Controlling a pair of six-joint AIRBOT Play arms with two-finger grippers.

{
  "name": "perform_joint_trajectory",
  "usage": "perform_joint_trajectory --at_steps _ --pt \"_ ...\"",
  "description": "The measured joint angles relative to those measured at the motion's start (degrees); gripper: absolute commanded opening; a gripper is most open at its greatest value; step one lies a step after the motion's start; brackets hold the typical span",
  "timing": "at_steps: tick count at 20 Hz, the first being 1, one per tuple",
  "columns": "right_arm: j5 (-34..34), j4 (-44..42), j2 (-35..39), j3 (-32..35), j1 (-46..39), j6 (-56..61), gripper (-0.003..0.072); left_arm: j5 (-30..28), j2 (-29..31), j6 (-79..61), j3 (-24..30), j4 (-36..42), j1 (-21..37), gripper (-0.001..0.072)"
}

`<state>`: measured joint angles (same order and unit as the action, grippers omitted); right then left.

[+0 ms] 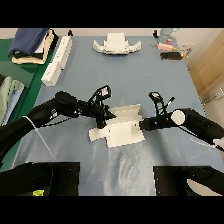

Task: Fold the box.

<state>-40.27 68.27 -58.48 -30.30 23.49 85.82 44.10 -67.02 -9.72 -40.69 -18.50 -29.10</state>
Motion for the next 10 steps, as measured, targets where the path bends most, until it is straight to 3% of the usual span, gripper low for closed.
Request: perform_joint_trajectory --at_steps 10 --pt "-0.37 0.85 2.12 0.17 0.22 0.74 0.0001 0.02 -1.25 -2.38 0.04 -1.18 0.02 0.0013"
